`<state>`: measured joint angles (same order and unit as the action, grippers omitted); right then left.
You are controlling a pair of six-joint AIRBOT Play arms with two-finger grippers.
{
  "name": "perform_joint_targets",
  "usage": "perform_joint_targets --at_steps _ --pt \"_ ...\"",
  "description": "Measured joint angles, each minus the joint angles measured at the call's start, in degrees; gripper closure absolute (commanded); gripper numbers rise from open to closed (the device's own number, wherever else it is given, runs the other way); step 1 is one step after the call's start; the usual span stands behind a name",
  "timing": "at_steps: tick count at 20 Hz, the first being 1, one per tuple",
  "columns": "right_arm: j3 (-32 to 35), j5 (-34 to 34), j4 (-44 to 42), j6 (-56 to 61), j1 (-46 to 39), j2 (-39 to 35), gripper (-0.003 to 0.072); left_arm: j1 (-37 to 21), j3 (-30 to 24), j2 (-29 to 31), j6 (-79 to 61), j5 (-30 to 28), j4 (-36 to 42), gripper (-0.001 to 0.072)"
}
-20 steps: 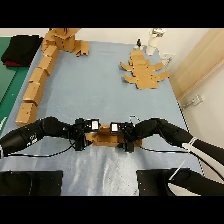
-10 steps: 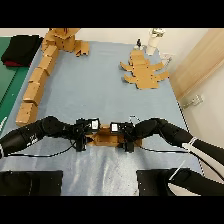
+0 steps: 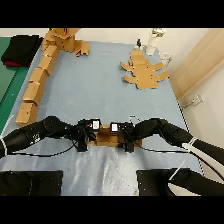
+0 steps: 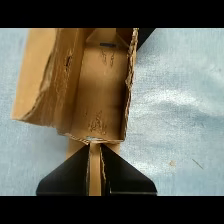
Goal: Fold the box.
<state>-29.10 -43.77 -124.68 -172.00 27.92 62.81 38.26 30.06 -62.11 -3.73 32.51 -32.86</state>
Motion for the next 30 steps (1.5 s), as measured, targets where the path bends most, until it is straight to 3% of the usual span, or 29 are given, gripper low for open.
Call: perform_joint_targets --at_steps 6,8,10,11,12,20,21,22,23,27,29,30 --pt "0.0 0.0 0.0 0.0 0.0 0.0 0.0183 0.1 0.0 -1.4 -5.3 -0.1 5.9 0.0593" --pt "0.0 0.0 0.0 0.0 0.0 0.0 0.0183 0.4 0.0 -1.8 -6.9 -0.1 7.8 0.0387" --pt "0.0 0.0 0.0 -0.1 0.0 0.0 0.0183 0.5 0.0 -2.1 -7.7 -0.2 8.7 0.0378" --pt "0.0 0.0 0.0 -0.1 0.0 0.0 0.0183 0.6 0.0 -2.2 -8.1 0.0 9.1 0.0177" --pt "0.0 0.0 0.0 -0.1 0.0 0.0 0.0183 0.6 0.0 -2.3 -8.3 0.2 9.4 0.0113" --pt "0.0 0.0 0.0 0.0 0.0 0.0 0.0183 0.7 0.0 -2.4 -8.7 1.0 10.6 0.0115" --pt "0.0 0.0 0.0 0.0 0.0 0.0 0.0183 0.7 0.0 -2.4 -8.4 1.1 10.8 0.0203" --pt "0.0 0.0 0.0 0.0 0.0 0.0 0.0183 0.7 0.0 -2.4 -7.8 1.2 10.8 0.0342" --pt "0.0 0.0 0.0 0.0 0.0 0.0 0.0183 0.6 0.0 -2.2 -6.9 1.2 10.6 0.0418" --pt "0.0 0.0 0.0 0.0 0.0 0.0 0.0183 -0.9 0.2 1.3 2.2 1.2 2.8 0.043" --pt "0.0 0.0 0.0 0.0 0.0 0.0 0.0183 -1.6 0.2 4.7 9.8 2.4 -4.9 0.0698" --pt "0.0 0.0 0.0 0.0 0.0 0.0 0.0183 -1.8 0.2 6.9 14.3 3.9 -9.3 0.0697"
